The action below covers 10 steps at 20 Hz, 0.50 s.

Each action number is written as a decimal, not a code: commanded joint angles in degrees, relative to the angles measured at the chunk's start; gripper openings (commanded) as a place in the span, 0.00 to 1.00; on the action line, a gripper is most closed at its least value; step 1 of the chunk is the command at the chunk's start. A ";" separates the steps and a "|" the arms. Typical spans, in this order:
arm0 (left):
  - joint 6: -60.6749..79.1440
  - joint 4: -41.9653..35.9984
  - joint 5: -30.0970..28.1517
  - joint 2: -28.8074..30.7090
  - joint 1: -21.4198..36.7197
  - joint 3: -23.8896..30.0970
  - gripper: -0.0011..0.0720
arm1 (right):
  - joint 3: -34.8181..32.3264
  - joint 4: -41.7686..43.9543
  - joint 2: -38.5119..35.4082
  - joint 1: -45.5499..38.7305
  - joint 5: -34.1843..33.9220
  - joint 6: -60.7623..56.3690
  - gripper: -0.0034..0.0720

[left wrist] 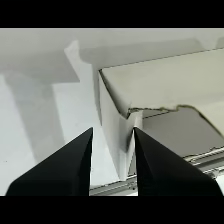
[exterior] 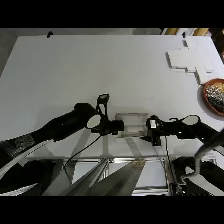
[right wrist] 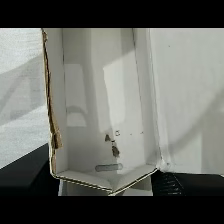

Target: Fold the box and place the chain.

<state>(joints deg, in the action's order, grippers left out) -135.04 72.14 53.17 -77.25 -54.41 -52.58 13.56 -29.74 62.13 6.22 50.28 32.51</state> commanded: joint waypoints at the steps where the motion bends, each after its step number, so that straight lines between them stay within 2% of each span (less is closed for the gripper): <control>1: -3.06 2.73 6.36 -1.68 -0.31 -4.00 0.40 | 0.00 0.02 -0.07 0.02 0.02 -0.07 0.41; 5: -4.79 8.15 20.63 -9.22 -1.81 -15.74 0.40 | 0.00 0.02 -0.04 0.02 0.02 -0.07 0.41; 7: -9.51 9.99 21.22 -12.13 -3.56 -18.99 0.40 | 0.00 0.02 -0.07 0.02 0.02 -0.07 0.41; 10: -13.46 9.70 21.16 -15.19 -5.46 -19.82 0.40 | 0.00 0.02 -0.04 0.02 0.04 -0.07 0.41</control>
<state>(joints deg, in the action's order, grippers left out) -144.00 80.34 71.57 -89.23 -58.19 -69.95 13.56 -29.74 62.13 6.22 50.30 32.47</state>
